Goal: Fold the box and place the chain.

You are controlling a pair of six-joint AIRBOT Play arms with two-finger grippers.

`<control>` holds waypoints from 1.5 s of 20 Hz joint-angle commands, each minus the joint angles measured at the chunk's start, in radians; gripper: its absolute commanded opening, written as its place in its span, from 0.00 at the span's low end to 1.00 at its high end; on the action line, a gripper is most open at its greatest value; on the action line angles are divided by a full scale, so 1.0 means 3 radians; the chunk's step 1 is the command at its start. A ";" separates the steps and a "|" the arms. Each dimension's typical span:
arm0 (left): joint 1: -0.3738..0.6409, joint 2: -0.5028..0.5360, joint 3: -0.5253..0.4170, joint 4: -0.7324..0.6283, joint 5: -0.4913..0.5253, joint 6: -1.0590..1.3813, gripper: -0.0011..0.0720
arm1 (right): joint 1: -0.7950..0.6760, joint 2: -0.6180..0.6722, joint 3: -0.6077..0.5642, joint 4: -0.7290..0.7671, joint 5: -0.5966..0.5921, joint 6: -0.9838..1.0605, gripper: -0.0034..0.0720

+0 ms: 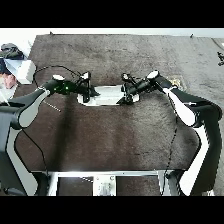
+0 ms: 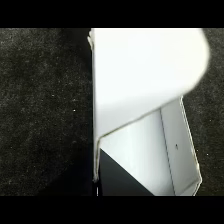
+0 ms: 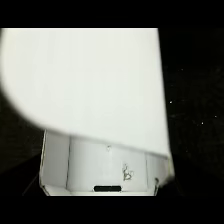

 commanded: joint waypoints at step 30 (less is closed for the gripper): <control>0.0001 0.0003 0.0000 0.0000 -0.0001 0.0000 0.03 | 0.0020 -0.0025 0.0034 -0.0228 -0.0072 -0.0076 0.62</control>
